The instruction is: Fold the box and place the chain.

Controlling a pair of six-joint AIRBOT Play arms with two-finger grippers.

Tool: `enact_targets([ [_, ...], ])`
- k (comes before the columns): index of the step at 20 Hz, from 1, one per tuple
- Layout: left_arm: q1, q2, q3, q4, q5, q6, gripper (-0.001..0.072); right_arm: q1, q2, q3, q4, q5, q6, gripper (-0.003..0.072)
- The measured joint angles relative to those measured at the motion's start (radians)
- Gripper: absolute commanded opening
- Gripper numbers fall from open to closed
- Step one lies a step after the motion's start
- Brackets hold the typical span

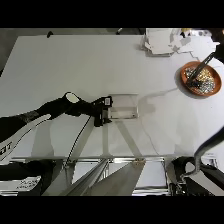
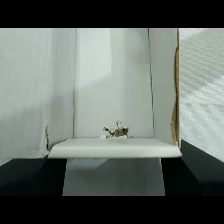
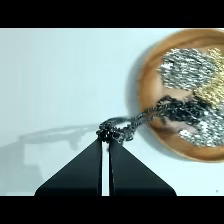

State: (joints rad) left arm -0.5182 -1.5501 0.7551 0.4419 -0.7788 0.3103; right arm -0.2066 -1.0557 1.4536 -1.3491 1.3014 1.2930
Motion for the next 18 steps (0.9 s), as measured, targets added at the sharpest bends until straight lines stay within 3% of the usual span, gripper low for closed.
enact_targets([
  [4, 0.0, 0.0, 0.0, 0.0, 0.0, 0.0, 0.0272, 0.103, 0.115, -0.002, 0.046, 0.095, -0.011, 0.0011],
  [10, 0.0, 0.0, 0.0, 0.0, 0.0, 0.0, 0.0272, 0.241, 0.226, -0.003, 0.177, 0.145, -0.016, 0.0011],
  [14, 0.0, 0.0, 0.0, 0.0, 0.0, 0.0, 0.0272, 0.365, 0.248, -0.031, 0.229, 0.129, 0.002, 0.0011],
  [18, 0.0, 0.0, 0.0, 0.0, 0.0, 0.0, 0.0272, 0.516, 0.251, -0.126, 0.246, 0.023, 0.021, 0.0011],
])
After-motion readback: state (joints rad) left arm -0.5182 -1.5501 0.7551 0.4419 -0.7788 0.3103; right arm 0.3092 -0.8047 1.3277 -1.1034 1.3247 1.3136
